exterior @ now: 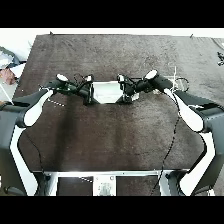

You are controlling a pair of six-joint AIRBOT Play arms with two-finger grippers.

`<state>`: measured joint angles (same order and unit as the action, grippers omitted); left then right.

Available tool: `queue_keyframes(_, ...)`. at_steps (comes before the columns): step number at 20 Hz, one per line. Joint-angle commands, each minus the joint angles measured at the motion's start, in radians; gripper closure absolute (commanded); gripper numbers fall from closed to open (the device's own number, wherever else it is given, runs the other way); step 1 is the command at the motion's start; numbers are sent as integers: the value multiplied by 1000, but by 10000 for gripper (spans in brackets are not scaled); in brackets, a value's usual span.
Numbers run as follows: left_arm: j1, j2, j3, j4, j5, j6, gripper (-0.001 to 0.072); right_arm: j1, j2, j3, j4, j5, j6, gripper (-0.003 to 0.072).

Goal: Fold the box and place the chain.

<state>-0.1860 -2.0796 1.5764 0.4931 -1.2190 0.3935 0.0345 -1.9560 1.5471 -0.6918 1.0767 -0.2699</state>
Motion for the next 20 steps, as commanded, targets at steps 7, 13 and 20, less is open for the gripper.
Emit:
queue_keyframes(7,0,3,0,0,7,0,245,-2,41,0,-102,63,6,87)
queue_keyframes(13,0,8,0,1,8,0,245,-3,135,0,-261,64,79,88)
queue_keyframes(20,0,11,2,8,6,-1,245,-3,193,0,-243,80,92,99)
